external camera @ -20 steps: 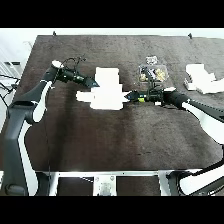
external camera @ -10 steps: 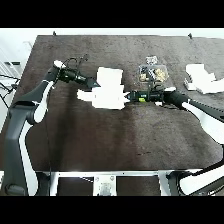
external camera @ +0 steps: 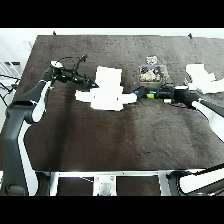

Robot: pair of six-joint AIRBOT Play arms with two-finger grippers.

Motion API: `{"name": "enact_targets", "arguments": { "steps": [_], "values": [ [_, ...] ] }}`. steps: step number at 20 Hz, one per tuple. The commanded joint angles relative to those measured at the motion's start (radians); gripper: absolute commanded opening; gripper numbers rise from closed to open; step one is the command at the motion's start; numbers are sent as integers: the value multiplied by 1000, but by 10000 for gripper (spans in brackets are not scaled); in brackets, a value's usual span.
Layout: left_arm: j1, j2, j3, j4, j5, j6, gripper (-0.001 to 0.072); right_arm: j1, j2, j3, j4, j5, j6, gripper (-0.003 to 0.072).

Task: Fold the box and place the chain.

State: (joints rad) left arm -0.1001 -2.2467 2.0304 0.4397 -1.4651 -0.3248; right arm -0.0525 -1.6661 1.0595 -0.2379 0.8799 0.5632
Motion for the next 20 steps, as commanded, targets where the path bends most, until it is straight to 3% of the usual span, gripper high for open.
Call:
{"name": "enact_targets", "arguments": {
  "steps": [1,8,10,15,17,20],
  "values": [
    [14,23,-58,-32,-13,179,13,-60,18,-1,56,8,0,191],
    [13,151,-325,-112,164,496,13,-56,18,-1,80,7,-63,191],
    [11,158,-381,-151,157,597,13,-54,18,-1,81,7,-75,191],
    [-24,132,-405,-155,192,769,16,-43,18,-2,81,8,-75,195],
    [-30,126,-405,-167,201,772,16,-39,18,-2,80,8,-80,235],
    [-30,108,-405,-180,199,771,16,-39,18,-3,80,8,-105,235]
  ]
}}
